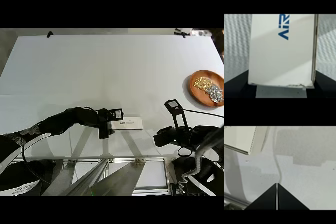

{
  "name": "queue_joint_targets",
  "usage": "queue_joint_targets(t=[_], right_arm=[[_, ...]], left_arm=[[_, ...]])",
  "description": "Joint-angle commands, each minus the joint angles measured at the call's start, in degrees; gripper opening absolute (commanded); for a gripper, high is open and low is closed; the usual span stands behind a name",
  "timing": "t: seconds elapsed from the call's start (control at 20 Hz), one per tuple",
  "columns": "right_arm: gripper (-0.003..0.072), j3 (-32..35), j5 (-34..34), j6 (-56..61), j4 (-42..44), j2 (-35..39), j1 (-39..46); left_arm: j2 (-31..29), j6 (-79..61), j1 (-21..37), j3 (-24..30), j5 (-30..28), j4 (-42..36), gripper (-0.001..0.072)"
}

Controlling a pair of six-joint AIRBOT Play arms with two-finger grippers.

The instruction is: Fold the box and place the chain.

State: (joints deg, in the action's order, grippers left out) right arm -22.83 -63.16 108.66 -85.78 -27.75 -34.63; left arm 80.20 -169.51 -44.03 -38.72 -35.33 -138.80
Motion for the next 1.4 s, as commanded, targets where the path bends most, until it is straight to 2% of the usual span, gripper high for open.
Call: queue_joint_targets(t=[0.0,0.1,0.15,0.3,0.4,0.6,0.85,1.0,1.2,1.35], right_arm=[[0.0013,0.0,-0.2,1.0,0.1,0.0,0.1],[0.0013,0.0,0.5,1.0,0.0,0.0,0.1],[0.0013,0.0,1.1,1.0,0.0,0.0,0.1],[0.0014,0.0,2.0,1.0,-0.3,0.0,0.1],[0.0015,0.0,2.6,1.0,-1.1,0.0,0.1],[0.0016,0.0,3.8,1.0,-1.2,0.0,0.1],[0.0016,0.0,5.7,0.9,-0.9,0.1,0.1],[0.0016,0.0,5.8,1.0,-0.9,0.1,0.1],[0.0016,0.0,5.8,1.0,-0.9,0.1,0.1],[0.0016,0.0,5.7,0.9,-0.8,0.1,0.1]], left_arm=[[0.0,0.0,0.0,0.0,-0.3,0.0,0.0137],[0.0,0.0,0.1,0.0,-1.4,0.8,0.0134],[-0.2,1.9,0.2,0.0,-1.0,1.9,0.0027],[-2.7,12.6,4.5,0.0,1.4,3.9,0.0010],[-4.7,19.7,10.9,0.0,2.9,6.8,0.0007],[-9.0,35.8,28.0,0.0,2.7,20.8,0.0007],[-14.4,41.5,48.0,0.0,0.6,28.1,0.0007],[-14.7,46.5,58.3,0.0,-3.3,35.2,0.0006],[-14.7,49.6,67.3,0.0,-6.7,39.6,0.0007],[-14.7,49.5,70.4,0.0,-10.4,40.9,0.0007]])
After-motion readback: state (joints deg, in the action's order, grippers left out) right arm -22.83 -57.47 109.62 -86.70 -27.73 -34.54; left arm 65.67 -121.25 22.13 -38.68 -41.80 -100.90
